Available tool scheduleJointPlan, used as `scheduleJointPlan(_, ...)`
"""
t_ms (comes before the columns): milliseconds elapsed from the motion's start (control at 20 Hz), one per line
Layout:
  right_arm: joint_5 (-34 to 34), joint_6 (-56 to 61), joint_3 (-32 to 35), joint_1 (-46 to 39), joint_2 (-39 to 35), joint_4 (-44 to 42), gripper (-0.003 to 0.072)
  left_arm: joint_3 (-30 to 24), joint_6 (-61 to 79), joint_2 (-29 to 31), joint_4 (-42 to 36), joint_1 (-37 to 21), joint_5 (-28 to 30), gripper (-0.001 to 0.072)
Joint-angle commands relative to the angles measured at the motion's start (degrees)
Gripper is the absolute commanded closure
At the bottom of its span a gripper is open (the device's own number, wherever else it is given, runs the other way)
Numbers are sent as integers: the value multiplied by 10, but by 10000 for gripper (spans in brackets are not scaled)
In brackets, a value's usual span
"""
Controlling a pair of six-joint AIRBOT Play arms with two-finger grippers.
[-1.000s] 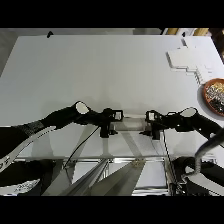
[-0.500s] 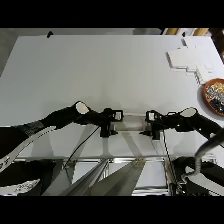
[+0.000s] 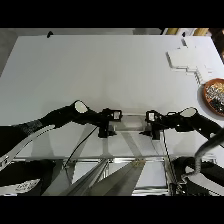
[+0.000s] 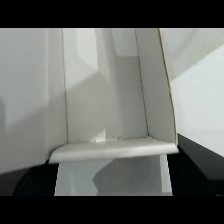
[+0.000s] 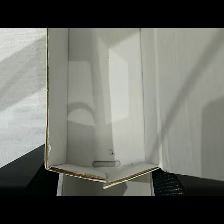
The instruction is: Fold the box and place the chain.
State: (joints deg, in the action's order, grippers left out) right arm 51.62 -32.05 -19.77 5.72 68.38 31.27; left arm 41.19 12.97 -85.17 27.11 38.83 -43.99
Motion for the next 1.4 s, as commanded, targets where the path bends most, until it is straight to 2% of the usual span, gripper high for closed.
scheduleJointPlan(0,1,1,0,0,0,0,274,0,-16,0,7,-15,-11,13)
scheduleJointPlan(250,1,1,0,0,0,0,274,0,-16,0,4,-18,-19,15)
scheduleJointPlan(500,1,1,0,0,0,0,274,0,19,0,-44,-17,-23,15)
scheduleJointPlan(1000,1,1,0,0,0,0,274,0,21,-14,-44,-16,-24,17)
scheduleJointPlan(1150,1,1,0,0,0,0,274,0,26,-19,-65,-16,-24,20)
scheduleJointPlan(1350,1,1,0,0,0,0,274,0,39,-19,-65,-16,-24,100)
